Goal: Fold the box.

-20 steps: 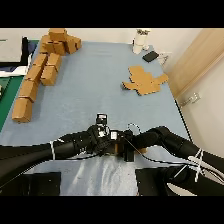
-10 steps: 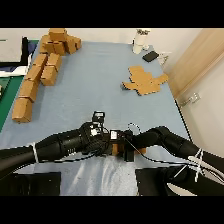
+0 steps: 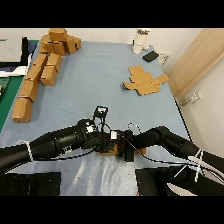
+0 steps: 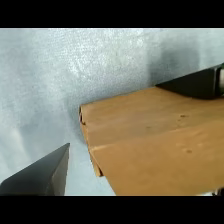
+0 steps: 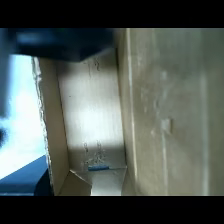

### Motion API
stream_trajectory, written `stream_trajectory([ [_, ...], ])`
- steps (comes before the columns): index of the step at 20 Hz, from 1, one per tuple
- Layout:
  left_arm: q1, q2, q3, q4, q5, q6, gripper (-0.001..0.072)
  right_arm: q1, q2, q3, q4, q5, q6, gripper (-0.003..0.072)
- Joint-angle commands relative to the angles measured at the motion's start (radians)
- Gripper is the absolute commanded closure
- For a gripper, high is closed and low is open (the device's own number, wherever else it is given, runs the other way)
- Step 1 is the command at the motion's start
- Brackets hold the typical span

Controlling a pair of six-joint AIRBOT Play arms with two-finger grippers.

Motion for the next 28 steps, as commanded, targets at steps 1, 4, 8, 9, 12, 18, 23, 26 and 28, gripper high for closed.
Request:
stream_trajectory([
  [1,0.013,0.003,-0.031,-0.034,0.038,0.027,0.0224,0.0,0.0,0.0,0.0,0.0,0.0,0.0146],
  [4,0.011,0.02,-0.064,-0.049,0.091,0.033,0.0224,0.0,0.0,0.0,0.0,0.0,0.0,0.0146],
  [8,0.011,0.088,-0.109,-0.046,0.169,0.056,0.0224,0.0,0.0,0.0,0.0,0.0,0.0,0.0146],
  [9,0.011,0.102,-0.122,-0.045,0.168,0.061,0.0224,0.0,0.0,0.0,0.0,0.0,0.0,0.0146],
  [12,0.008,0.126,-0.155,-0.045,0.169,0.082,0.0224,0.0,0.0,0.0,0.0,0.0,0.0,0.0146],
  [18,-0.033,0.168,-0.194,-0.033,0.22,0.137,0.0225,0.0,0.0,0.0,0.0,0.0,0.0,0.0146],
  [23,-0.056,0.225,-0.244,-0.008,0.234,0.198,0.0225,0.0,0.0,0.0,0.0,0.0,0.0,0.0146],
  [26,-0.055,0.348,-0.331,0.0,0.306,0.385,0.0599,0.0,0.0,0.0,0.0,0.0,0.0,0.0146],
  [28,-0.046,0.452,-0.414,-0.061,0.394,0.623,0.0698,0.0,0.0,0.0,0.0,0.0,0.0,0.0146],
])
